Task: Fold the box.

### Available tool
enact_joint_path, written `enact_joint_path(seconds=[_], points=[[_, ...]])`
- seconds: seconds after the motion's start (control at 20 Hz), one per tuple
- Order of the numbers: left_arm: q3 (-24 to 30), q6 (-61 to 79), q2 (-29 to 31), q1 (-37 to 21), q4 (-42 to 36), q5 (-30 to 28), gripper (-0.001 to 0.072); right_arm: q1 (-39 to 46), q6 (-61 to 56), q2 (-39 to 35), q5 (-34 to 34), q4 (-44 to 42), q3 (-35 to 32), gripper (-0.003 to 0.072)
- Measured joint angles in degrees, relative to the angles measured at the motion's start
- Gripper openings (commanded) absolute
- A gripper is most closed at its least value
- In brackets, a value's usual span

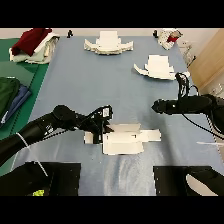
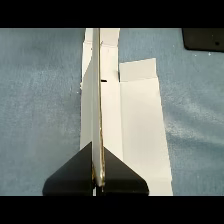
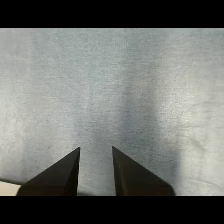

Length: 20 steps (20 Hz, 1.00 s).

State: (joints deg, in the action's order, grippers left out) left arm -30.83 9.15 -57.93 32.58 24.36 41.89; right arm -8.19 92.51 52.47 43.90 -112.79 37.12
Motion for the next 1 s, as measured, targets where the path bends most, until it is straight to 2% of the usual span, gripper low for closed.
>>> enact_joint_path(seconds=[0.45, 1.0], points=[[-1.33, 0.15, -2.97, -0.37, 0.22, 1.40, 0.0013, 0.00, 0.00, 0.02, 0.11, -0.52, 0.00, 0.0301], [-3.52, -0.17, -4.24, -5.79, 0.17, 7.43, 0.0015, 0.00, 0.00, 0.02, 0.13, -0.72, 0.00, 0.0301]])
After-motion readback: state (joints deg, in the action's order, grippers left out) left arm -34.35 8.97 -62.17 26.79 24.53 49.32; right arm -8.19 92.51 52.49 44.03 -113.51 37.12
